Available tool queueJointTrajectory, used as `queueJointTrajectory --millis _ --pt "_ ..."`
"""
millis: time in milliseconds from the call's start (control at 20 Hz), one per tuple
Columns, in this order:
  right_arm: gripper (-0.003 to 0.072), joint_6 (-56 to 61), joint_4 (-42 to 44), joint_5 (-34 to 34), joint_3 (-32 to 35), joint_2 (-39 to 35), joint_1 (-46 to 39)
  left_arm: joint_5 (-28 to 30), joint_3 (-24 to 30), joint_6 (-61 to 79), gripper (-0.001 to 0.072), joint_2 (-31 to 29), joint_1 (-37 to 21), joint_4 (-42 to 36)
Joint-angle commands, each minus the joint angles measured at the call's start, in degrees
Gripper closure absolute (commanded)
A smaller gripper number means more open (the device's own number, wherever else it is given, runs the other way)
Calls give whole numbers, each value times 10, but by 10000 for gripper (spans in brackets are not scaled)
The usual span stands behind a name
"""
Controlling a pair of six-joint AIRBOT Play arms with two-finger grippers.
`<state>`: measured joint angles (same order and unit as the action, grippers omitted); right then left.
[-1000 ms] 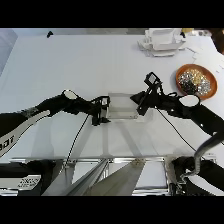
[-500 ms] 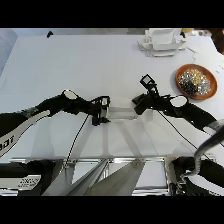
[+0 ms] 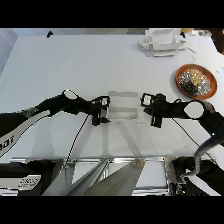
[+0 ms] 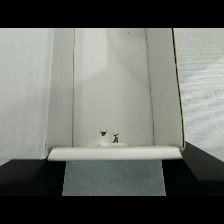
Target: Fold the box and place the chain.
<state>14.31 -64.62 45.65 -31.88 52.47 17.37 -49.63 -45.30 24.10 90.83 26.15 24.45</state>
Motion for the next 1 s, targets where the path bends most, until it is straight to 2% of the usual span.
queueJointTrajectory --millis 0,50,150,350,450,550,700,800,950 --pt "619 -16 -78 7 16 3 0 -1 0 0 639 0 0 0" --pt "583 -38 -43 -16 28 11 0 -1 0 0 639 0 0 0" --pt "569 -120 26 -66 56 17 -1 -1 0 0 639 0 0 0" --pt "552 -277 116 -89 76 48 -1 -1 0 0 639 0 0 0" --pt "390 -298 169 -115 76 68 -1 -1 0 0 639 0 0 0" --pt "390 -333 222 -116 76 84 0 -1 0 0 639 0 0 0" --pt "408 -373 248 -103 76 99 -1 -1 0 0 639 0 0 0" --pt "544 -373 250 -108 76 103 -1 -1 0 0 639 0 0 0" --pt "561 -389 271 -108 76 103 0 -1 0 0 639 0 0 0"
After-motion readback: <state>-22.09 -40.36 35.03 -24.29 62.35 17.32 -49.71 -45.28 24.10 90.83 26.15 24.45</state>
